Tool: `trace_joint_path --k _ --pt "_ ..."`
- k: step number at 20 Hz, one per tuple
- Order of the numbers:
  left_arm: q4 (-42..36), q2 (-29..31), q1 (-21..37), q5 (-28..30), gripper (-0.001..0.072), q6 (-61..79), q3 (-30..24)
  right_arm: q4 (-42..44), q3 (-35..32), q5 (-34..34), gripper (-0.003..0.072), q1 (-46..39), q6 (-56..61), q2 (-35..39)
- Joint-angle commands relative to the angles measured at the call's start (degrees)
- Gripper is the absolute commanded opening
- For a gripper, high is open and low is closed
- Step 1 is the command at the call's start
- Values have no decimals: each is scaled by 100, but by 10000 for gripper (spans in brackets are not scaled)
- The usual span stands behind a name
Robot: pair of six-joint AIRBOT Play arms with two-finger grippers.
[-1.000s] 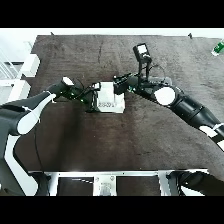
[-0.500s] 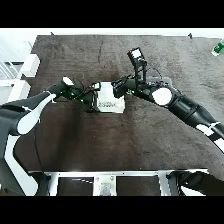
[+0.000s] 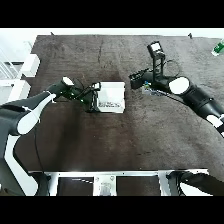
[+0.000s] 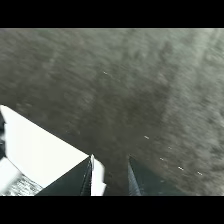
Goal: Fold the box and place the chain.
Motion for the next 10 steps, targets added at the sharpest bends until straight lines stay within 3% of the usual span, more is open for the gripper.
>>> trace_joint_path --k 1,7,10 --pt "2 4 2 -4 469 2 2 1222 190 890 275 -605 -1475 -199" --pt "2 4 2 -4 469 2 2 1547 1019 1932 273 -999 -2306 -1303" --pt "2 4 2 -4 469 2 2 1547 1327 2087 272 -1003 -2500 -1812"
